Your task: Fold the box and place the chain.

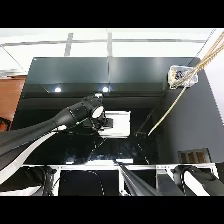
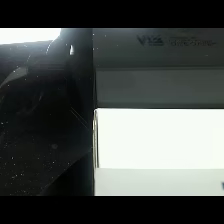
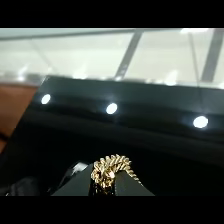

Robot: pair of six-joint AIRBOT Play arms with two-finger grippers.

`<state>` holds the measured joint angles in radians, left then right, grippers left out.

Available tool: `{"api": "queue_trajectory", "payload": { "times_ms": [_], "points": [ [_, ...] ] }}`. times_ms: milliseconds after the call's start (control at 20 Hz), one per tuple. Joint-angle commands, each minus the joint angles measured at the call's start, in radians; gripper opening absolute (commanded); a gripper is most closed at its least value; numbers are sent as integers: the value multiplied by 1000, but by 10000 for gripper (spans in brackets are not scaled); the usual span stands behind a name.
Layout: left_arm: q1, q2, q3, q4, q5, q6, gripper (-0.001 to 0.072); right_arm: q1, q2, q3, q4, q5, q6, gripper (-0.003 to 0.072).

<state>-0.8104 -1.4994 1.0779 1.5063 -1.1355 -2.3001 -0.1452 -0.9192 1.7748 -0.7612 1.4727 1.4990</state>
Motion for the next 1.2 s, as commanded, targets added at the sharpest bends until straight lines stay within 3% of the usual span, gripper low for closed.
{"api": "queue_trajectory", "payload": {
  "times_ms": [0, 400, 1150],
  "points": [
    [0, 0, 1, 0, 1, 0, 31, 78, 2, -37, 113, 48, -11, 15],
    [0, 0, 1, 0, 0, 0, 31, 303, 0, -55, 118, -135, 1, 15],
    [0, 0, 1, 0, 0, 0, 31, 492, -46, -56, 126, -373, 10, 15]
  ]
}}
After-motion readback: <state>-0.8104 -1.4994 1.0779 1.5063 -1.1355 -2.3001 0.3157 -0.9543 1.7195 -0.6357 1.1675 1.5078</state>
